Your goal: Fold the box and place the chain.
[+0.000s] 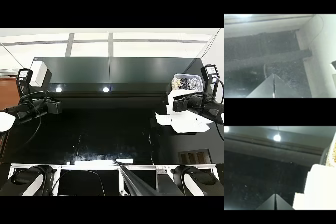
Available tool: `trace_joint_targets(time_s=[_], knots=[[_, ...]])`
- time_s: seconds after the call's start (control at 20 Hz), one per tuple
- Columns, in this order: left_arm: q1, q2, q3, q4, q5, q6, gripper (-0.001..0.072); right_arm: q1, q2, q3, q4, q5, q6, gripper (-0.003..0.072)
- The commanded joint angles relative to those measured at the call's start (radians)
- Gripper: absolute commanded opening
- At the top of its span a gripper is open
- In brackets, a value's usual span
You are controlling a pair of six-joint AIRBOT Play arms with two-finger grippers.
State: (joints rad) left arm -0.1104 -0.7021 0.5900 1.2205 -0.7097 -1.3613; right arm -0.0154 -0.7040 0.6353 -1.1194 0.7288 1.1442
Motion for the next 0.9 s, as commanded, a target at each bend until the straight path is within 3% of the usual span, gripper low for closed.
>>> trace_joint_targets(time_s=[0.0, 0.55, 0.85], knots=[[-0.001, 0.001, 0.000, 0.000, 0.000, 0.000, 0.0030, 0.001, 0.001, 0.000, 0.000, 0.000, 0.000, 0.0015], [-0.001, 0.001, 0.000, 0.000, 0.000, 0.000, 0.0030, 0.001, 0.001, 0.000, 0.000, 0.000, 0.000, 0.0015], [0.000, -0.003, 0.000, -0.005, 0.167, 0.000, 0.0031, 0.001, 0.001, 0.000, 0.050, -0.024, 0.000, 0.0015]])
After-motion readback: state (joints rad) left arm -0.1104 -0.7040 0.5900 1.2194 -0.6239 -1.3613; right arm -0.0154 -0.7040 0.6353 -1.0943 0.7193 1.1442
